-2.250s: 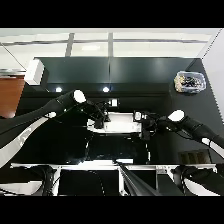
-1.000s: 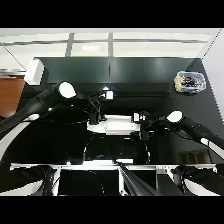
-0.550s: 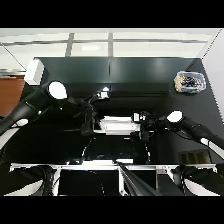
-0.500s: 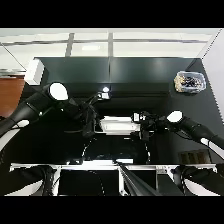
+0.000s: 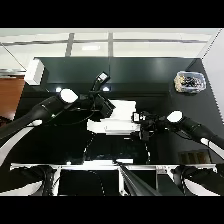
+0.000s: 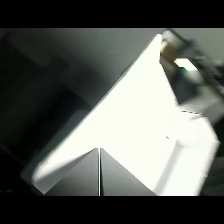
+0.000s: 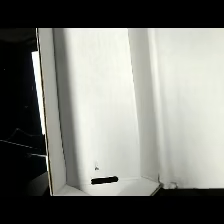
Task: Fold the box and place the chain.
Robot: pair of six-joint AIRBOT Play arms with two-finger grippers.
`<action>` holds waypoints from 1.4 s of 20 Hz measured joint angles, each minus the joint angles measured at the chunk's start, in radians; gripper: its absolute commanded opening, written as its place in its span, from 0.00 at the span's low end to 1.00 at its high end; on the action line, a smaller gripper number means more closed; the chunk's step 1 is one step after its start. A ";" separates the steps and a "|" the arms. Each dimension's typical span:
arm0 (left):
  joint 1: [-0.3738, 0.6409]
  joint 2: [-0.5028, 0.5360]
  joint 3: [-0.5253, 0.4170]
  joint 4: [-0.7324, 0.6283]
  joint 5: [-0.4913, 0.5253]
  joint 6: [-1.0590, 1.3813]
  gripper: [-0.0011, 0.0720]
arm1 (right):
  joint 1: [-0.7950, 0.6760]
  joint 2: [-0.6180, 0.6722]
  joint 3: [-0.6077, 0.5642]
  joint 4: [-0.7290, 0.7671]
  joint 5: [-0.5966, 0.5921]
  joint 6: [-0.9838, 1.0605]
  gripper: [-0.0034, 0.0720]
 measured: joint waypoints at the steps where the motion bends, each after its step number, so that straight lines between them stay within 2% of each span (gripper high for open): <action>1: -0.001 -0.020 0.000 0.014 0.004 -0.001 0.05 | 0.000 0.000 0.000 0.000 0.000 0.000 0.68; 6: -0.003 -0.101 0.000 0.065 -0.041 -0.006 0.05 | 0.000 0.000 0.000 -0.001 0.000 -0.002 0.68; 10: 0.000 -0.107 0.018 0.099 -0.057 -0.007 0.05 | 0.000 0.000 0.000 -0.001 0.000 -0.001 0.68; 15: 0.039 0.011 0.053 0.214 -0.117 -0.011 0.05 | 0.000 0.000 0.000 0.000 -0.001 0.000 0.68; 19: 0.142 0.151 -0.054 0.244 -0.169 0.011 0.05 | 0.000 0.000 0.000 0.000 -0.001 0.000 0.68; 20: 0.175 0.180 -0.098 0.209 -0.178 0.055 0.14 | 0.000 0.000 0.000 0.000 -0.001 0.000 0.68; 21: 0.200 0.201 -0.136 0.154 -0.188 0.113 0.44 | 0.000 0.000 0.000 0.000 -0.001 0.000 0.68; 23: 0.224 0.224 -0.198 0.066 -0.224 0.264 0.87 | 0.000 0.000 0.000 0.000 -0.002 0.000 0.68; 24: 0.221 0.227 -0.218 0.039 -0.223 0.343 0.92 | 0.000 0.000 0.000 0.000 -0.002 0.000 0.68; 26: 0.199 0.222 -0.243 0.012 -0.222 0.489 0.92 | 0.000 0.000 0.000 0.000 -0.002 0.000 0.68; 28: 0.161 0.204 -0.250 0.043 -0.216 0.581 0.90 | 0.000 0.000 0.000 0.000 -0.002 0.000 0.68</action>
